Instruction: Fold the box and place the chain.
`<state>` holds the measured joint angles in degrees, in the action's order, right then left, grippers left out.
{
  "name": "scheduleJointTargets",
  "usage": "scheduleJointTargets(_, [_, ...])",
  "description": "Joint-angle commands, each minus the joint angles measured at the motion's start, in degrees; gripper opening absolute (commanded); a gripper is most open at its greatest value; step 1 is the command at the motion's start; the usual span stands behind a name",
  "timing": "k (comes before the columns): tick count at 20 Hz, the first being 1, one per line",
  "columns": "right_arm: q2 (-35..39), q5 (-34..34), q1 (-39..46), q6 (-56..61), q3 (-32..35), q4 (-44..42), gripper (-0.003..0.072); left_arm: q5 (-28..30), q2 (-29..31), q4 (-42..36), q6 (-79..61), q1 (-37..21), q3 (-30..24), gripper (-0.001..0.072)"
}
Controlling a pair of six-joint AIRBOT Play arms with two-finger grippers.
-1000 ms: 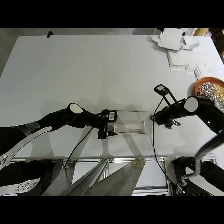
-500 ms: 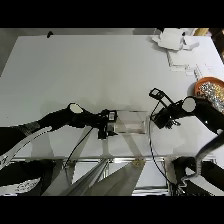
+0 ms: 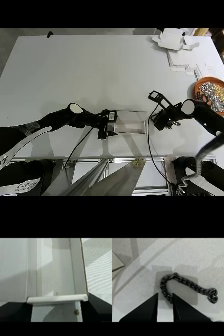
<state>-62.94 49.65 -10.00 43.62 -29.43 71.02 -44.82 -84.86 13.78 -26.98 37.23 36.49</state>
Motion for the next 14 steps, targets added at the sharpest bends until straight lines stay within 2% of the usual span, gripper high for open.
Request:
scheduleJointTargets(1, [-0.04,-2.08,-0.04,-0.61,0.92,-0.37,0.0174,0.02,0.04,0.02,-0.02,0.0,0.04,0.0271])
scheduleJointTargets(3, [-0.04,-2.6,-0.04,-0.61,1.49,-0.35,0.0145,0.02,0.04,0.02,-0.02,0.0,0.04,0.0271])
scheduleJointTargets(5, [0.09,-1.44,-0.04,-0.55,1.46,-0.24,0.0021,0.02,0.04,0.02,-0.02,0.0,0.04,0.0271])
scheduleJointTargets(8, [4.02,0.74,-0.04,0.07,1.38,-0.26,0.0021,0.02,0.04,0.02,-0.02,0.0,0.04,0.0271])
scheduleJointTargets(11, [13.44,4.76,-0.04,0.09,1.29,-1.14,0.0021,0.02,0.04,0.02,-0.02,0.0,0.04,0.0271])
scheduleJointTargets(14, [23.17,9.51,-0.07,-0.5,1.31,-11.1,0.0021,0.0,0.04,0.02,-0.02,0.0,0.04,0.0271])
